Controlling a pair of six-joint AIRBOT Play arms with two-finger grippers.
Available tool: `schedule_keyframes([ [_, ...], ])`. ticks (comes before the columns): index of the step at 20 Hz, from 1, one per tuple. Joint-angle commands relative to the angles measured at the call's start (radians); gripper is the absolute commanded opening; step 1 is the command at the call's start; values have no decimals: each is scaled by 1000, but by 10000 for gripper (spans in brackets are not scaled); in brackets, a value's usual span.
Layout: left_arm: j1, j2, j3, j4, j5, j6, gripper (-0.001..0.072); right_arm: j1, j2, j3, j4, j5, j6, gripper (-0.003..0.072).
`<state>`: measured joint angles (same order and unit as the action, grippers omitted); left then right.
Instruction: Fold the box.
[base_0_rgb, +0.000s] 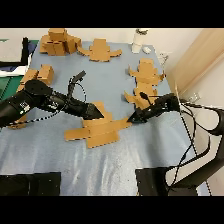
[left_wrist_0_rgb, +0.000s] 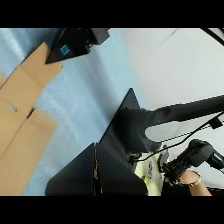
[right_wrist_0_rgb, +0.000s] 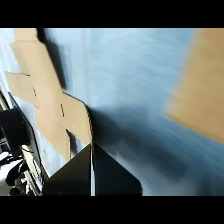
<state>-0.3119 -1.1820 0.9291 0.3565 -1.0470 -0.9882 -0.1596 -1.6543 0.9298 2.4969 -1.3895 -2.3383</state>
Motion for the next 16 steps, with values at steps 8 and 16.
schedule_keyframes([
  [8,0,-1,1,2,-1,0,11,17,199,4,-303,58,240,6],
  [16,0,-10,0,11,42,0,11,240,314,3,-562,209,527,174],
])
